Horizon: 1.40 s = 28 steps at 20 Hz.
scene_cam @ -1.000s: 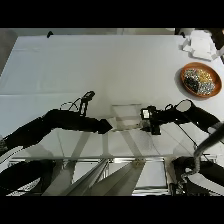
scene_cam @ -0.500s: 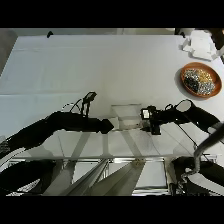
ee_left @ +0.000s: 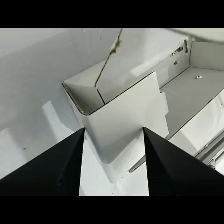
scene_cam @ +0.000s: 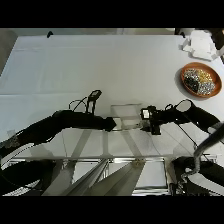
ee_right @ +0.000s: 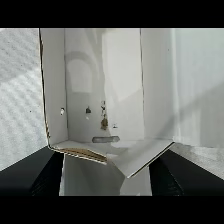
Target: Fold the box and place the chain.
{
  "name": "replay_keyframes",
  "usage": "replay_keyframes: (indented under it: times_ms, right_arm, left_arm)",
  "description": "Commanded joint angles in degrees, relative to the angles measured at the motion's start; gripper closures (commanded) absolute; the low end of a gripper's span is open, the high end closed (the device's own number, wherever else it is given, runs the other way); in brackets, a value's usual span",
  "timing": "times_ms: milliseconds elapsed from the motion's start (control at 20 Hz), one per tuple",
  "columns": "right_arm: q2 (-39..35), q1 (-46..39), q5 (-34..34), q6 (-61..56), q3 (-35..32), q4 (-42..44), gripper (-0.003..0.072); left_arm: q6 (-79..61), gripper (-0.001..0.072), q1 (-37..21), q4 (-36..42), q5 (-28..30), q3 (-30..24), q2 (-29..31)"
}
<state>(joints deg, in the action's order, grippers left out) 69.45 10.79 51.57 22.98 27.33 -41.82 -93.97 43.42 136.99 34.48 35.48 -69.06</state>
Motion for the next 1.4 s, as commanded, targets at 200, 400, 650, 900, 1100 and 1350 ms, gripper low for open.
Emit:
replay_keyframes:
  times_ms: [200,400,650,900,1100,1350]
  right_arm:
    - [-0.04,-0.02,0.04,0.00,0.04,0.00,0.0265]
    - [-0.04,-0.02,0.04,0.00,0.04,0.00,0.0265]
    - [-0.04,-0.02,0.02,0.00,0.04,0.00,0.0265]
    - [-0.04,-0.02,0.02,0.00,0.04,0.00,0.0265]
    - [-0.04,-0.02,0.04,0.00,0.04,0.02,0.0265]
    - [-0.04,-0.02,0.04,0.00,0.04,0.00,0.0265]
  left_arm:
    - [6.67,0.0309,0.70,-5.60,0.87,2.49,-1.60]
    - [14.10,0.0317,1.88,-12.50,2.16,4.87,-2.23]
    - [22.84,0.0323,4.66,-19.96,6.19,10.69,-7.52]
    - [30.71,0.0324,5.07,-24.85,11.50,14.86,-11.15]
    - [37.38,0.0325,5.60,-26.82,12.09,15.08,-11.30]
    - [43.23,0.0374,7.26,-28.41,12.11,16.24,-12.92]
